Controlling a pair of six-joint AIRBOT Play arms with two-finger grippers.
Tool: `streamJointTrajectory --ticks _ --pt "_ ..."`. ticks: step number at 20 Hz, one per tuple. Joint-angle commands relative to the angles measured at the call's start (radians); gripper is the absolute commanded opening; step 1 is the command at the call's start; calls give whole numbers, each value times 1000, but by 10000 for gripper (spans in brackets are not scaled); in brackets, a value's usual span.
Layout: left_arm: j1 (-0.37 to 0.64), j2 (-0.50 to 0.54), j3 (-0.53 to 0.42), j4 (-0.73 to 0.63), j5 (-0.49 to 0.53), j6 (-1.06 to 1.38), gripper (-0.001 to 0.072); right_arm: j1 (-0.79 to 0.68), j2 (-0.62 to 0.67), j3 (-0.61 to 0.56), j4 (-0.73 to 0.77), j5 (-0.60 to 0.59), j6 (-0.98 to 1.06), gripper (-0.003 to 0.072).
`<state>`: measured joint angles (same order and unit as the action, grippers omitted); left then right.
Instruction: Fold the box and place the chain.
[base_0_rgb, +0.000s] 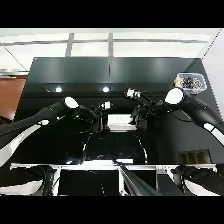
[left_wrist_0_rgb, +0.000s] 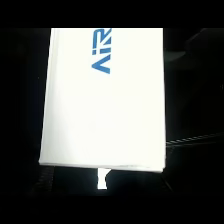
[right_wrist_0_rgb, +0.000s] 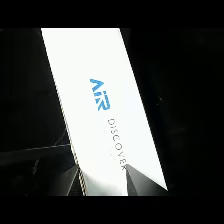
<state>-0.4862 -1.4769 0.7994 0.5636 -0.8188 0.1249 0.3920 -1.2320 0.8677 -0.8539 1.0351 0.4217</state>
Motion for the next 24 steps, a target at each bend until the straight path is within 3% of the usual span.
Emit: streamJointTrajectory --ticks 1,17,24 --pt "0 0 1 1 0 2 335 1 0 0 4 -4 9 357" --pt "0 0 1 1 0 2 336 0 -6 -33 5 -2 34 357" --pt "0 0 1 1 0 2 335 -113 161 -34 31 114 371 356"
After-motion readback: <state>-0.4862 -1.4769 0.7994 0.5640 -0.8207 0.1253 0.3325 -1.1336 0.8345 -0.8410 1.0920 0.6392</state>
